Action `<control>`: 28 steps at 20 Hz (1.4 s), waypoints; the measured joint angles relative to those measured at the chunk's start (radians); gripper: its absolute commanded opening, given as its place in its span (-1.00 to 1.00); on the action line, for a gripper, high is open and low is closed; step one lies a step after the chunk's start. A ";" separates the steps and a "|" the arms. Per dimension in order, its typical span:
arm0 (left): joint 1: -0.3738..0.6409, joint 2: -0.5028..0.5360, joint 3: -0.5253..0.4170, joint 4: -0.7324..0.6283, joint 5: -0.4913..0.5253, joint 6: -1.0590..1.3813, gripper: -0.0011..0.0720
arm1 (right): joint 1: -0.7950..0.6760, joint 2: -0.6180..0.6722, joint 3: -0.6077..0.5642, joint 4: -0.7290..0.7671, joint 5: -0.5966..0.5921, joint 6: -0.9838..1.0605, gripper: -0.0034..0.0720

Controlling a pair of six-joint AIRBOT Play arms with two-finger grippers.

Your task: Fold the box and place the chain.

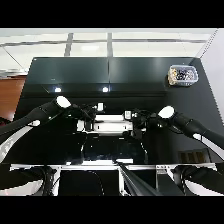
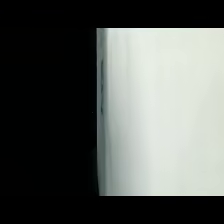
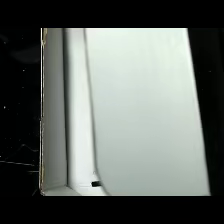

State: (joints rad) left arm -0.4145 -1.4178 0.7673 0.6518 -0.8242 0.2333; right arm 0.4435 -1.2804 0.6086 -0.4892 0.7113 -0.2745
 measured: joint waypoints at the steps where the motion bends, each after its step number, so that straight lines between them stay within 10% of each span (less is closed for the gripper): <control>1: 0.000 0.000 0.000 -0.001 0.000 0.000 -0.90 | 0.001 -0.005 0.000 -0.011 -0.004 -0.004 0.92; 28: 0.000 0.000 0.000 -0.005 -0.022 -0.005 -0.90 | 0.029 -0.053 0.014 -0.087 -0.040 0.077 0.92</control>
State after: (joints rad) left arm -0.4145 -1.4178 0.7673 0.6464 -0.8463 0.2287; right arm 0.4721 -1.3338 0.6231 -0.5762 0.6716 -0.1970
